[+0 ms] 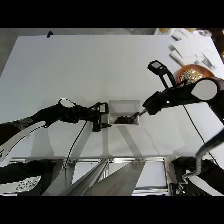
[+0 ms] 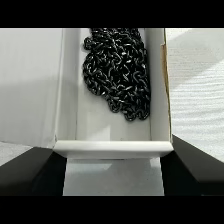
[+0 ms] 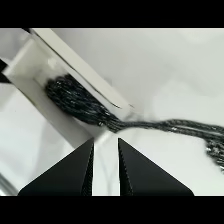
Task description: Fold the box and place the chain.
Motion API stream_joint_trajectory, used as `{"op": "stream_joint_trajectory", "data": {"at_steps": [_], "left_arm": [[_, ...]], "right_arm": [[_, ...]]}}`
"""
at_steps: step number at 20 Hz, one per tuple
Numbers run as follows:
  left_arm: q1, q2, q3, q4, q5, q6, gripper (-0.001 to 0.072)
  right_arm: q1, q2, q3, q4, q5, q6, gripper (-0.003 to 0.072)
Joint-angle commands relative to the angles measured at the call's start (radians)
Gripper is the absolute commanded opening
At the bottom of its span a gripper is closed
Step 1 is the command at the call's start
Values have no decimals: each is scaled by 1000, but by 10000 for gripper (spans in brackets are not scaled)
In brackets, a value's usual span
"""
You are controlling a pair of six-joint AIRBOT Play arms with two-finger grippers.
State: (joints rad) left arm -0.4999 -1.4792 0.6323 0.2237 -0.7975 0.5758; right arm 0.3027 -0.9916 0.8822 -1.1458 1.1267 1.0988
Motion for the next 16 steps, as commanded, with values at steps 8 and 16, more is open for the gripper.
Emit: {"op": "stream_joint_trajectory", "data": {"at_steps": [8, 16], "left_arm": [[0, -1, 0, 0, 0, 0, 150], [0, -1, 0, 0, 0, 0, 150]], "right_arm": [[-50, -234, -145, 29, -54, -822, 114], [-51, -290, -145, 202, -172, -1057, 129]]}}
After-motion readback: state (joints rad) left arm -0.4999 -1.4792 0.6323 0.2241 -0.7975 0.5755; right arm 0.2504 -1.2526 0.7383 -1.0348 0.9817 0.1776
